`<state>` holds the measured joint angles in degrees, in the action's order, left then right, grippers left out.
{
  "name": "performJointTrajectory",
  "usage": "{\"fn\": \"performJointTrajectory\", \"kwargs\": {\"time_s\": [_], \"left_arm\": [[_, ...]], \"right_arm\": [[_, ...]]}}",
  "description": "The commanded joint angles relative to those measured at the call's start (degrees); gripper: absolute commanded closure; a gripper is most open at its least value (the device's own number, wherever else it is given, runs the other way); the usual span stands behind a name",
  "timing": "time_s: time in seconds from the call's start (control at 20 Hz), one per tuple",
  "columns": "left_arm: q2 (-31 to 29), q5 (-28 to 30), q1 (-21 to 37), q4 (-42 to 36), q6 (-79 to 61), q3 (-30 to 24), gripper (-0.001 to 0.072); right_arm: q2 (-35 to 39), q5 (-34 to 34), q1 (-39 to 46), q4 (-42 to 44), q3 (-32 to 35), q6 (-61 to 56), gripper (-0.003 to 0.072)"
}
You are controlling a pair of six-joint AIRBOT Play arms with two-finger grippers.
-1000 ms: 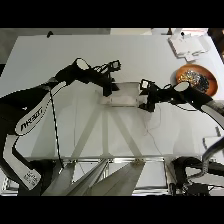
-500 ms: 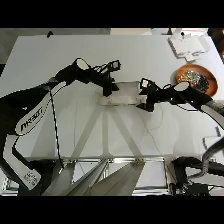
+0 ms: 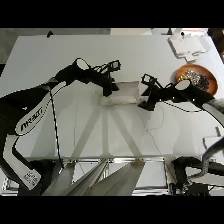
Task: Fold the box and place the chain.
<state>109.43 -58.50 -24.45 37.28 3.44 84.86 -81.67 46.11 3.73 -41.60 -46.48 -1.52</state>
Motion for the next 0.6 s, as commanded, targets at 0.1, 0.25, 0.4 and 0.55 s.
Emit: {"fn": "performJointTrajectory", "kwargs": {"time_s": [0.1,0.25,0.4,0.55], "left_arm": [[0.0,0.0,0.0,0.0,0.0,0.0,0.0695],[0.0,0.0,0.0,0.0,0.0,0.0,0.0695],[0.0,0.0,-0.1,0.0,0.0,0.0,0.0695],[0.0,0.0,0.0,0.0,0.0,0.0,0.0695]], "right_arm": [[-0.3,0.0,1.0,5.6,-1.8,7.0,-0.0009],[-2.2,2.6,1.0,5.6,-2.5,12.6,-0.0009],[-6.1,5.7,1.0,5.2,-5.7,13.9,-0.0009],[-10.0,8.6,1.4,2.8,-11.2,10.5,-0.0009]]}}
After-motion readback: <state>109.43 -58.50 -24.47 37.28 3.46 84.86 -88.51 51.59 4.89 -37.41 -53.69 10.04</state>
